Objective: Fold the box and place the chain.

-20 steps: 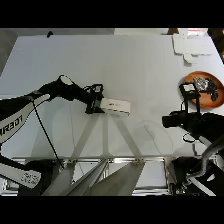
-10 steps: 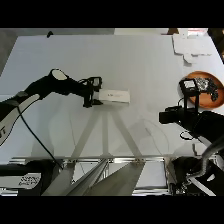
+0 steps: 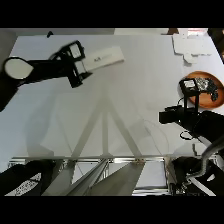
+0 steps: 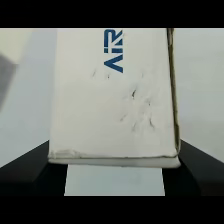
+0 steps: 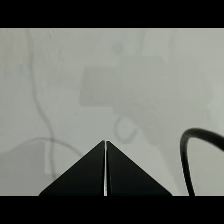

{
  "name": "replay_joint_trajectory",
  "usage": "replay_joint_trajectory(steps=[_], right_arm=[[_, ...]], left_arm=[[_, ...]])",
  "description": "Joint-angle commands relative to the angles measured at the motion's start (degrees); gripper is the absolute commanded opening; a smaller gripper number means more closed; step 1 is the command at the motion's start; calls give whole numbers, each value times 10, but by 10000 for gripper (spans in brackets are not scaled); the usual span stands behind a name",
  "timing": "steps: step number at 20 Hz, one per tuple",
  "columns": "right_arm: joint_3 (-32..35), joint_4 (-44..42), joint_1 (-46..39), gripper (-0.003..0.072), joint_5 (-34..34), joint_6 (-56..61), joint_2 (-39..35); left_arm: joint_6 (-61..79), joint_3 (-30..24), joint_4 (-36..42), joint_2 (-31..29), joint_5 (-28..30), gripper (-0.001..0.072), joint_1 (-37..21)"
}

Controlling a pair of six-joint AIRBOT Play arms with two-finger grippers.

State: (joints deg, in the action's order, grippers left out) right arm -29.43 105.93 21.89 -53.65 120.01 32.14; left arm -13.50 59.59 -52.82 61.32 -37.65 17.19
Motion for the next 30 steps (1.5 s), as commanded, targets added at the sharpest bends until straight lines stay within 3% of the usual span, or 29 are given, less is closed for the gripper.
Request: replay_joint_trajectory(steps=[1, 5, 10, 12, 19, 24, 25, 26, 27, 28, 30], right_arm=[[0, -5, 0, 11, 0, 0, 0], [0, -10, 0, 11, 0, 0, 0], [0, -10, 0, 11, 1, 0, 0], [0, -10, 0, 11, 1, 0, 0], [0, -10, 0, 11, 1, 0, 0], [0, -10, 0, 11, 1, 0, 0], [0, -10, 0, 11, 1, 0, 0], [0, -10, 0, 11, 1, 0, 0], [0, -10, 0, 11, 1, 0, 0], [0, -10, 0, 11, 1, 0, 0], [0, -10, 0, 11, 1, 0, 0]], left_arm=[[-243, 1, -131, -89, 48, 6, -16], [-445, 1, -194, -128, 42, 7, -98], [-550, -1, -197, -102, 0, 11, -244], [-568, -2, -196, -66, 0, 11, -270], [-556, -2, -187, 144, 5, 10, -266], [-498, -2, -186, 254, 67, 6, -266], [-506, -2, -184, 268, 81, 16, -266], [-508, -2, -185, 280, 92, 101, -266], [-508, -2, -187, 288, 101, 231, -266], [-508, -2, -187, 295, 108, 280, -266], [-509, -2, -190, 304, 107, 276, -268]])
